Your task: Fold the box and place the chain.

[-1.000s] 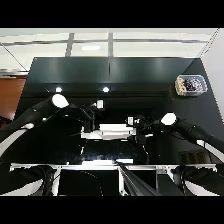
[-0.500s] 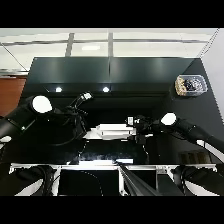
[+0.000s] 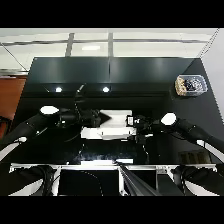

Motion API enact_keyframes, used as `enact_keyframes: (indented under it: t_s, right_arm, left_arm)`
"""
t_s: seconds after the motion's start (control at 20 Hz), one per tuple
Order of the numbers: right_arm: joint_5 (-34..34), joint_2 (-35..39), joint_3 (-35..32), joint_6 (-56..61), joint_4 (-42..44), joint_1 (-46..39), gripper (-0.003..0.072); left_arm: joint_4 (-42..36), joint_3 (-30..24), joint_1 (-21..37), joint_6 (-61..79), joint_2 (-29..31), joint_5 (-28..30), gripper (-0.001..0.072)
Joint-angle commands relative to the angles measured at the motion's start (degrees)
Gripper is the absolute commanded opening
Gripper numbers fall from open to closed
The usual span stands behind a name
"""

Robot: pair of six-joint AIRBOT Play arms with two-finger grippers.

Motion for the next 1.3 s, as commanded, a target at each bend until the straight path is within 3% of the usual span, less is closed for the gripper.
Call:
enact_keyframes:
  t_s: [0.0, 0.1, 0.2, 0.25, 0.45, 0.65, 0.75, 0.9, 1.05, 1.15, 1.2, 1.25]
  right_arm:
    - [0.0, 0.0, 0.0, 0.0, 0.0, 0.0, 0.0433]
    - [0.1, 0.0, 0.0, 0.0, 0.0, 0.0, 0.0432]
    - [0.0, 0.0, 0.0, 0.0, 0.0, 0.0, 0.0433]
    - [0.0, 0.0, 0.0, 0.0, 0.0, 0.0, 0.0433]
    - [0.1, 0.0, 0.0, 0.0, 0.0, 0.0, 0.0433]
    - [0.0, 0.0, 0.0, 0.0, 0.0, 0.0, 0.0432]
    - [0.0, 0.0, 0.0, 0.0, 0.0, 0.0, 0.0432]
    - [0.0, 0.0, 0.0, 0.0, 0.0, 0.0, 0.0433]
    - [0.0, 0.0, 0.0, 0.0, 0.0, 0.0, 0.0433]
    - [0.0, 0.0, 0.0, 0.0, 0.0, 0.0, 0.0433]
    - [0.0, 0.0, 0.0, 0.0, 0.0, 0.0, 0.0433]
    - [0.1, 0.0, 0.0, 0.0, 0.0, 0.0, 0.0433]
  left_arm:
    - [7.1, 3.3, -0.4, 3.0, -2.3, 11.5, 0.0027]
    - [23.1, 6.2, -1.6, -7.2, -3.5, 10.7, 0.0027]
    - [35.1, 8.9, -3.1, -14.1, -6.0, 5.4, 0.0027]
    - [37.7, 9.8, -4.2, -14.4, -7.5, 3.2, 0.0027]
    - [40.8, 10.9, -7.5, -14.1, -10.0, 4.8, 0.0028]
    - [44.2, 13.7, -6.1, -15.4, -9.6, -0.7, 0.0028]
    - [49.9, 15.7, -4.9, -19.5, -6.6, -4.0, 0.0028]
    - [58.1, 15.0, -2.4, -25.0, 2.5, -8.2, 0.0028]
    - [52.2, 8.4, 0.7, -19.8, 12.3, -6.7, 0.0029]
    - [46.9, 2.2, 1.3, -6.7, 15.5, -7.7, 0.004]
    - [46.7, -0.4, 0.3, 1.5, 15.8, -8.0, 0.0193]
    - [46.7, -2.3, -0.6, 7.9, 15.7, -7.0, 0.0444]
